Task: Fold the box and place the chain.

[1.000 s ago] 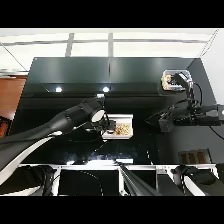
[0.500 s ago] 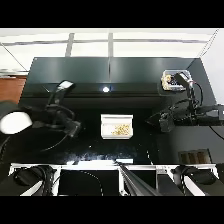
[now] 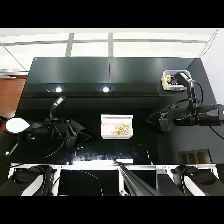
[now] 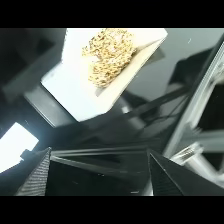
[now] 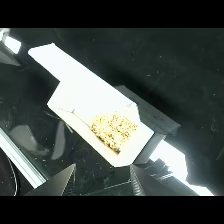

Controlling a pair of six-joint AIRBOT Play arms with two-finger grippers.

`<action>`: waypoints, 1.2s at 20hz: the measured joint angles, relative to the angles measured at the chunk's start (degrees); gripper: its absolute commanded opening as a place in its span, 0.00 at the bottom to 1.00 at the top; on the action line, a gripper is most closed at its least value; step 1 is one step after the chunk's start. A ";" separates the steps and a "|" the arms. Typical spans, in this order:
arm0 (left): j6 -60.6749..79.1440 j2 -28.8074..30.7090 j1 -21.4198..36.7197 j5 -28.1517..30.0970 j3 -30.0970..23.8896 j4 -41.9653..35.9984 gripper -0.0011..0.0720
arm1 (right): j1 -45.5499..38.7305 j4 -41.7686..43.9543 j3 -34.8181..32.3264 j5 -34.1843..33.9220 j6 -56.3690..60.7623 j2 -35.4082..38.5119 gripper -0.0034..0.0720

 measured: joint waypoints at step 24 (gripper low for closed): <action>46.38 -23.26 -13.25 12.35 7.45 -6.12 0.98 | 0.00 -0.26 -0.35 -5.14 1.22 0.00 0.59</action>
